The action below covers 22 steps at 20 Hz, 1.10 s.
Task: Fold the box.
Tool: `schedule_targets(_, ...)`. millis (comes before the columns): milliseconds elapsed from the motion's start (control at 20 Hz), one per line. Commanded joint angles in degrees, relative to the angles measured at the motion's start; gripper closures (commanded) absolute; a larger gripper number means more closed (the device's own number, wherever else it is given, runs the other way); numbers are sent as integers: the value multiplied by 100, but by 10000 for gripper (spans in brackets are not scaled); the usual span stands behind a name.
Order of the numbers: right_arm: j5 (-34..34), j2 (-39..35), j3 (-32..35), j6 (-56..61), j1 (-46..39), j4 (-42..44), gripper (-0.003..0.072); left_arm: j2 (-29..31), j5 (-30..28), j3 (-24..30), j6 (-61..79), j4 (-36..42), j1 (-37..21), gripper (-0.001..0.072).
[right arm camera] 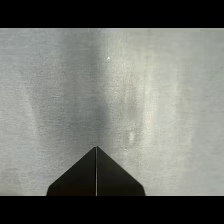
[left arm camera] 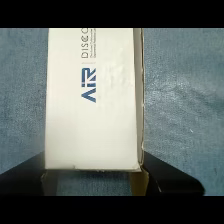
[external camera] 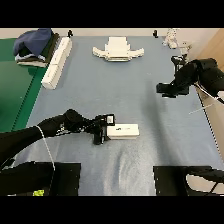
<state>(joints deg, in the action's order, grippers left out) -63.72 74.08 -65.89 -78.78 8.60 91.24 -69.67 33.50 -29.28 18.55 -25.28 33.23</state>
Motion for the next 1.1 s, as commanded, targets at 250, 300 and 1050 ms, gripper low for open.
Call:
schedule_targets(250, -24, 13, -4, 35, -17, 4, 682, 0, 0, 0, 0, 2, 0, 292)
schedule_targets(300, -22, 13, -4, 35, -17, 2, 682, 0, -46, 0, -9, 2, -4, 292)
schedule_targets(1050, -24, 13, -4, 35, -17, 4, 682, 2238, 341, 0, -4750, -2767, -3346, 292)
